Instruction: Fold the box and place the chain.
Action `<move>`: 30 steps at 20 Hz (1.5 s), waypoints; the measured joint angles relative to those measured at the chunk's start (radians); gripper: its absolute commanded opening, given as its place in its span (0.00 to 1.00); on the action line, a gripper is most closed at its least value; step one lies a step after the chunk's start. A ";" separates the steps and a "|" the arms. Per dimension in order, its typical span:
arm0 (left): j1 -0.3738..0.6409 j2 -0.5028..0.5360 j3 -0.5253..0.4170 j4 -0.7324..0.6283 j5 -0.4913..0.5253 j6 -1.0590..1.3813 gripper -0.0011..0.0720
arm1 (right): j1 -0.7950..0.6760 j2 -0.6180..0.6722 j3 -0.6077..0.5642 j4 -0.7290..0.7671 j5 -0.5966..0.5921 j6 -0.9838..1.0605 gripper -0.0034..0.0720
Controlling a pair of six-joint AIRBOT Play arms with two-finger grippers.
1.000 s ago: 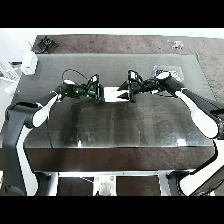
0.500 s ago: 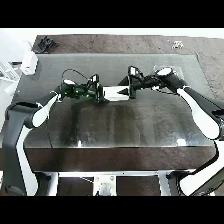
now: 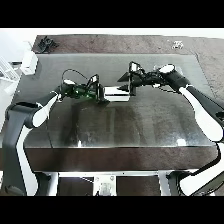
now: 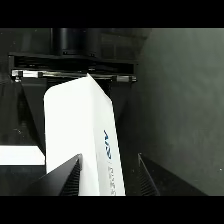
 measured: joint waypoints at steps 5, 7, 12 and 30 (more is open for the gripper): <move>0.000 0.000 0.000 -0.004 0.007 -0.002 0.67 | 0.001 -0.016 -0.001 -0.008 -0.013 0.000 0.58; 0.000 0.000 0.000 -0.004 0.008 -0.002 0.67 | 0.001 -0.019 -0.001 -0.008 -0.016 0.000 0.58; 0.000 0.000 0.000 -0.004 0.005 -0.001 0.67 | 0.001 -0.023 -0.001 -0.009 -0.023 0.000 0.58; 0.001 0.000 0.000 -0.001 0.003 0.000 0.67 | 0.026 -0.025 -0.009 -0.013 -0.063 0.000 0.58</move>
